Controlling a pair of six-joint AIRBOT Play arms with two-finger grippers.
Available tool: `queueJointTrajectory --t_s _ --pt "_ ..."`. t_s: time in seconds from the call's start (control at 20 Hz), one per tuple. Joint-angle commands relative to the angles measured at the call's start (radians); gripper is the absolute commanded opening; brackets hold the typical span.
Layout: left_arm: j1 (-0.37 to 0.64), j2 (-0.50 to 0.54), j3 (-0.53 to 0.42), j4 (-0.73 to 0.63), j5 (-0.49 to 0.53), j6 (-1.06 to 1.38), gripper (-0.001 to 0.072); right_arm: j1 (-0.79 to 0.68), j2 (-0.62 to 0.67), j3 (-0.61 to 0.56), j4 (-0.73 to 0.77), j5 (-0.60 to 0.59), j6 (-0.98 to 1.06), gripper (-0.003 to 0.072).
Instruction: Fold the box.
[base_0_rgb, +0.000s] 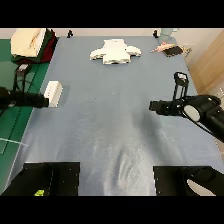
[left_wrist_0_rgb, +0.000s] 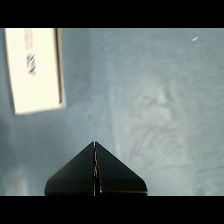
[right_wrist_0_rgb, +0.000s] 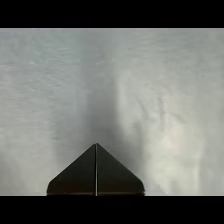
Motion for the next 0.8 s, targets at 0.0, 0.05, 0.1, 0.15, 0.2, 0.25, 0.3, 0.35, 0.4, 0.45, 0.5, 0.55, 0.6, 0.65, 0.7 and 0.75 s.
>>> queueJointTrajectory --t_s 0.0,0.05,0.1,0.15,0.2,0.25,0.3,0.35,0.4,0.45,0.5,0.55,0.6,0.65,0.7,0.75 --pt "-0.269 -0.089 0.2 0.043 0.001 -0.181 0.0016 0.002 -0.164 0.168 0.116 -0.021 -0.156 0.0005" --pt "-0.332 -0.145 0.257 0.058 -0.008 -0.219 0.0016 0.003 -0.211 0.222 0.145 -0.02 -0.188 0.0005" --pt "-0.388 -0.201 0.306 0.06 -0.009 -0.252 0.0016 0.008 -0.253 0.269 0.175 -0.021 -0.215 0.0005" --pt "-0.435 -0.251 0.343 0.06 -0.005 -0.286 0.0016 0.011 -0.285 0.303 0.19 -0.021 -0.23 0.0006" --pt "-0.47 -0.291 0.368 0.06 0.003 -0.304 0.0016 0.015 -0.311 0.33 0.205 -0.022 -0.235 0.0006" --pt "-0.501 -0.327 0.38 0.059 0.02 -0.317 0.0016 0.016 -0.329 0.347 0.216 -0.025 -0.235 0.0005" --pt "-0.523 -0.349 0.38 0.06 0.04 -0.318 0.0016 0.015 -0.341 0.356 0.235 -0.026 -0.234 0.0005" --pt "-0.539 -0.369 0.38 0.06 0.051 -0.318 0.0016 0.015 -0.343 0.357 0.246 -0.024 -0.234 0.0005" --pt "-0.548 -0.384 0.38 0.06 0.053 -0.318 0.0016 0.015 -0.342 0.357 0.248 -0.023 -0.234 0.0005" --pt "-0.548 -0.39 0.38 0.057 0.053 -0.318 0.0016 0.015 -0.342 0.357 0.248 -0.022 -0.234 0.0005" --pt "-0.547 -0.39 0.38 0.056 0.053 -0.318 0.0017 0.015 -0.342 0.357 0.248 -0.021 -0.234 0.0005" --pt "-0.547 -0.389 0.38 0.056 0.053 -0.318 0.0017 0.015 -0.342 0.357 0.248 -0.021 -0.234 0.0005" --pt "-0.547 -0.389 0.38 0.056 0.053 -0.318 0.0017 0.015 -0.342 0.357 0.248 -0.021 -0.234 0.0006" --pt "-0.547 -0.389 0.38 0.056 0.053 -0.318 0.0017 0.015 -0.342 0.357 0.248 -0.021 -0.234 0.0005" --pt "-0.547 -0.389 0.38 0.056 0.053 -0.318 0.0017 0.015 -0.342 0.357 0.248 -0.021 -0.234 0.0005" --pt "-0.547 -0.389 0.38 0.056 0.053 -0.318 0.0017 0.015 -0.342 0.357 0.248 -0.021 -0.234 0.0005"
